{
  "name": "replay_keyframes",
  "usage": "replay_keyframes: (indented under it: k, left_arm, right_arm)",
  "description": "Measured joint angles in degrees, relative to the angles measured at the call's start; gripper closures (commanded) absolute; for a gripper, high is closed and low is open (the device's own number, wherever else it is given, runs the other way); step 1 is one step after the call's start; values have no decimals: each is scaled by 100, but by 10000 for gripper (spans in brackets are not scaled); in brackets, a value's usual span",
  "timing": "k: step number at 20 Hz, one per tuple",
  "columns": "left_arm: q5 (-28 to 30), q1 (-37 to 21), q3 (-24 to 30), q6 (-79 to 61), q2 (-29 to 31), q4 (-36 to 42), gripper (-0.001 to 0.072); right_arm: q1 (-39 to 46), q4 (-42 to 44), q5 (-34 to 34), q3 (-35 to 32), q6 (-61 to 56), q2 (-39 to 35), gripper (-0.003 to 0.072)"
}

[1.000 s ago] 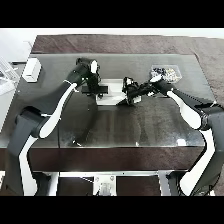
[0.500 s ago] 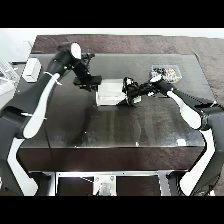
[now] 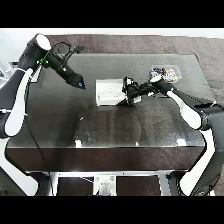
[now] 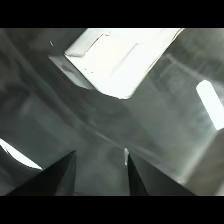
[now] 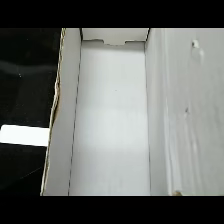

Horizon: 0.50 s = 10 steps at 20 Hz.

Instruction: Fold the box and place the chain.

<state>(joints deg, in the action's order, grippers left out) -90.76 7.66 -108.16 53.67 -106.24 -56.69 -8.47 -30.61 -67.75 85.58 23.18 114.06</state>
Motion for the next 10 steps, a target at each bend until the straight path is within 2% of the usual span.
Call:
replay_keyframes:
  k: [1, 5, 10]
  left_arm:
    - [232, -50, 221, -625, -4, 24, -11]
    - [1215, -208, 1287, -3093, 2, 459, -11]
    - [2061, -258, 2277, -5285, 2, 1696, -11]
  right_arm:
    - [0, 0, 0, 0, 0, 0, 100]
    - [0, 0, 0, 0, 0, 0, 100]
    - [0, 0, -2, 0, 0, 0, 99]
